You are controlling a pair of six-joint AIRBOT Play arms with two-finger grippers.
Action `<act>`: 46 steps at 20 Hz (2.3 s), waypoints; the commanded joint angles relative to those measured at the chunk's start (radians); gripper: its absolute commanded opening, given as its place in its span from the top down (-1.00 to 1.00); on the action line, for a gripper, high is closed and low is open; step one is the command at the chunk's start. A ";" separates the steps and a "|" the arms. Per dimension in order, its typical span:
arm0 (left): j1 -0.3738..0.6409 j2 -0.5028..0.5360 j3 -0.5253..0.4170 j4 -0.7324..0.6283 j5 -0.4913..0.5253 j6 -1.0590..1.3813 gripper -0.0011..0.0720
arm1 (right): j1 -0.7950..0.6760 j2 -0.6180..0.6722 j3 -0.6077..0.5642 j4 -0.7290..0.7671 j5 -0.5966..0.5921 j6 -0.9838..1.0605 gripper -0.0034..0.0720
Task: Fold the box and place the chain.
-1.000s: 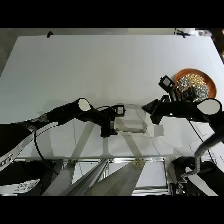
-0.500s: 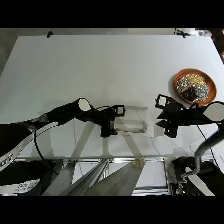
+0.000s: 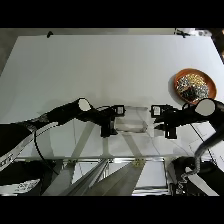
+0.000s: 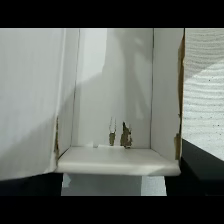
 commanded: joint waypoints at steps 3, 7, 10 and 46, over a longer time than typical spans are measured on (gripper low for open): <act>0.001 0.000 0.000 0.000 0.000 0.000 0.39 | 0.001 -0.064 -0.023 0.066 0.000 -0.108 0.46; 0.001 0.000 0.000 0.000 0.000 0.000 0.39 | 0.001 -0.072 -0.052 0.079 -0.029 -0.147 0.50; 0.001 0.001 0.000 0.000 0.000 0.000 0.39 | 0.001 -0.083 -0.059 0.130 -0.077 -0.147 0.50; 0.001 0.000 0.000 0.000 0.000 0.000 0.39 | 0.156 -0.043 -0.050 0.091 -0.194 0.192 0.82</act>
